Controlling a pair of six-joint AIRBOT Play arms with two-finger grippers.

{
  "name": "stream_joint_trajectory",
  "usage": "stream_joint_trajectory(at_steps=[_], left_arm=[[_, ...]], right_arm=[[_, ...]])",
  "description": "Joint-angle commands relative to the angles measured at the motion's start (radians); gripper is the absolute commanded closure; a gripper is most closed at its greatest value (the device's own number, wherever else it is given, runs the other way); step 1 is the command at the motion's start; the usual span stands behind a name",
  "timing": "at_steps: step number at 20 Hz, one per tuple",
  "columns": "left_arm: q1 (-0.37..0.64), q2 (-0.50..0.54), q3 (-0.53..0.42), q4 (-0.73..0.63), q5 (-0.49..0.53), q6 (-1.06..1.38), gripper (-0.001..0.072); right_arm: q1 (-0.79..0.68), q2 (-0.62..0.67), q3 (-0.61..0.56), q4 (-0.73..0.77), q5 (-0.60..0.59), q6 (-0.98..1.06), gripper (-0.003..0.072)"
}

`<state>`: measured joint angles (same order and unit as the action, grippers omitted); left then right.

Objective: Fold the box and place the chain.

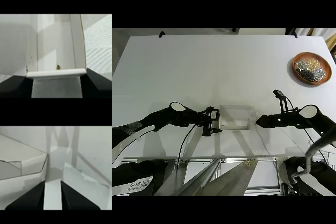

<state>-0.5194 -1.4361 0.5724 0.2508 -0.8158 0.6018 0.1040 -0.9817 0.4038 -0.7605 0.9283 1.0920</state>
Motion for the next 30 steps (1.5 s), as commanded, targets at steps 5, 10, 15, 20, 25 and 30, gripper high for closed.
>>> stream_joint_trajectory(at_steps=[5,10,15,20,25,30], left_arm=[[0.000,0.000,0.000,0.000,0.000,0.000,0.0497],[0.000,0.000,0.000,0.000,0.000,0.000,0.0497],[0.000,0.000,0.000,0.000,0.000,0.000,0.0497],[0.000,0.000,0.000,0.000,0.000,0.000,0.0497],[0.000,0.000,0.000,0.000,0.000,0.000,0.0497],[0.000,0.000,0.000,0.000,0.000,0.000,0.0497]], right_arm=[[0.116,0.048,0.022,0.014,0.021,0.004,0.0371],[0.122,0.049,0.022,0.035,0.041,0.011,0.0339],[0.186,0.047,0.027,-0.018,-0.035,0.093,0.0246],[0.338,-0.029,0.160,-0.240,-0.074,0.351,0.0246],[0.450,-0.124,0.235,-0.418,-0.038,0.602,0.0247],[0.490,-0.127,0.265,-0.517,-0.059,0.815,0.0251]])
